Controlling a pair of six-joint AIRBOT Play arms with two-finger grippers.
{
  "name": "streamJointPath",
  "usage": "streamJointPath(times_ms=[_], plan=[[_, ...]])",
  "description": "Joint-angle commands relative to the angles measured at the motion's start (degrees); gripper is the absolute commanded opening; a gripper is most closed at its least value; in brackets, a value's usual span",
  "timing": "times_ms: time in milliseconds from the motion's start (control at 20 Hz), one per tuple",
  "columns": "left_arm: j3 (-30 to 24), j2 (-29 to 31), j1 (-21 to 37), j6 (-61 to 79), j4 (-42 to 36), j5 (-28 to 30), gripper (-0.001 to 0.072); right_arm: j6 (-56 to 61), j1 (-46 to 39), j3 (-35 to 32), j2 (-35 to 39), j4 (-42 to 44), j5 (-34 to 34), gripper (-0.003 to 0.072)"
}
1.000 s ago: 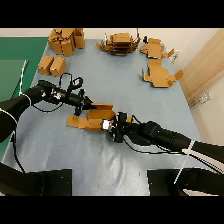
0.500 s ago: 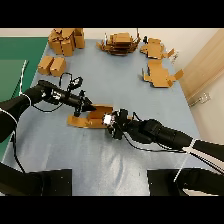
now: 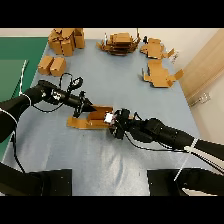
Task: Fold the box.
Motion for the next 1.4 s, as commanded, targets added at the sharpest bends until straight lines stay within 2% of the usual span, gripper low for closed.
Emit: streamJointPath(times_ms=[0, 700, 900, 1050, 1200, 1300, 1350], plan=[[-0.02, 0.04, 0.0, 0.09, 0.15, 0.04, 0.0019, -0.02, -0.72, 0.24, 0.28, -0.02, -0.35, 0.0663], [-0.02, 0.04, -0.02, 0.09, 0.13, -2.05, 0.0019, -0.28, -2.4, 0.35, 0.17, -0.04, 0.7, 0.0664], [-0.02, 0.04, 0.0, 0.09, 0.11, -2.1, 0.0019, -0.26, -2.43, 2.89, -2.14, 1.38, 0.07, 0.0663], [-0.02, 0.04, 0.0, 0.09, 0.13, -2.08, 0.0019, -2.51, -3.08, 7.13, -5.4, 6.93, -8.31, 0.0644], [-0.02, 0.04, 0.0, 0.09, 0.13, -2.08, 0.0019, -18.38, -4.61, 9.27, -6.45, 21.57, -13.99, 0.0644], [-0.02, 0.04, 0.0, 0.11, 0.13, -2.08, 0.0019, -26.23, -6.71, 10.36, -6.82, 29.33, -19.21, 0.0586], [0.0, 0.04, 0.0, 0.09, 0.13, -2.08, 0.0019, -29.99, -7.67, 10.56, -6.91, 31.98, -20.63, 0.0586]])
